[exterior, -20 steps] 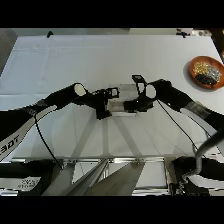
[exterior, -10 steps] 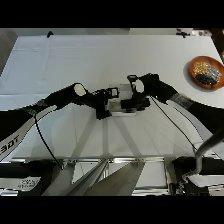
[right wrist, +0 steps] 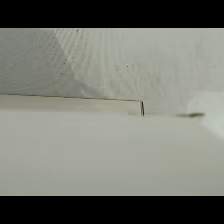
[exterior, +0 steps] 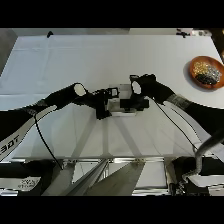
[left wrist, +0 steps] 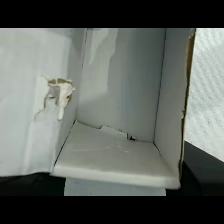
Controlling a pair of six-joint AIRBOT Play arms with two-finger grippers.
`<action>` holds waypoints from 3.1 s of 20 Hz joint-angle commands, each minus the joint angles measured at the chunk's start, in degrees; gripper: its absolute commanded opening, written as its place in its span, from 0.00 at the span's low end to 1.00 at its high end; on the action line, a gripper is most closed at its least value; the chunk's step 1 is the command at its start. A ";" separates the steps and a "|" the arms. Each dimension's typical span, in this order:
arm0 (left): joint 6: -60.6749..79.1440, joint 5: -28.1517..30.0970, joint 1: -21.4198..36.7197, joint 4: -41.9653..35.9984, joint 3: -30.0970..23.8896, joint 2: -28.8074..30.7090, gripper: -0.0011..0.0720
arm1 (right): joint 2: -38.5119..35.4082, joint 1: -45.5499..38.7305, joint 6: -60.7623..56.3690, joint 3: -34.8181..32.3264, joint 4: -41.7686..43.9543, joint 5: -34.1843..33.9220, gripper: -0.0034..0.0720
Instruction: Fold the box and place the chain.
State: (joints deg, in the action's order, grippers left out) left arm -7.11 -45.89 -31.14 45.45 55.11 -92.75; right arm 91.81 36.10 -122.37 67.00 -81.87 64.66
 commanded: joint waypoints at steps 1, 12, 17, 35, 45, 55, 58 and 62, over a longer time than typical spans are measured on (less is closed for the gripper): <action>0.02 0.00 -0.02 0.02 0.00 0.04 0.30 | -0.13 1.55 -2.12 0.04 -6.05 2.29 0.12; 0.00 0.02 -0.02 0.02 0.00 0.04 0.30 | -4.72 1.64 -0.15 0.02 -7.74 2.21 0.76; 0.02 0.02 -0.02 0.02 0.00 0.04 0.30 | -3.93 1.62 -0.17 0.00 -9.97 4.39 0.76; 0.02 0.02 -0.02 0.02 0.00 0.04 0.30 | 0.33 1.64 2.89 0.00 -10.36 4.68 0.37; 0.02 0.00 -0.02 0.02 0.00 0.07 0.30 | 0.28 1.62 2.64 0.00 -9.62 4.66 0.06; 0.02 0.02 -0.02 0.02 0.00 0.04 0.30 | -9.60 1.62 13.20 0.02 -14.49 12.92 0.87; 0.02 0.02 -0.02 0.02 0.00 0.04 0.30 | -16.00 -1.36 18.12 0.02 -15.26 18.95 0.87; 0.02 0.02 -0.02 0.02 0.00 0.07 0.30 | -23.15 -12.44 24.28 0.02 -19.82 18.16 0.73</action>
State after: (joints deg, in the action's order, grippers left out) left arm -7.16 -45.89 -31.14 45.43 55.13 -92.75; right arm 73.21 29.93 -103.68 67.00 -97.65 81.69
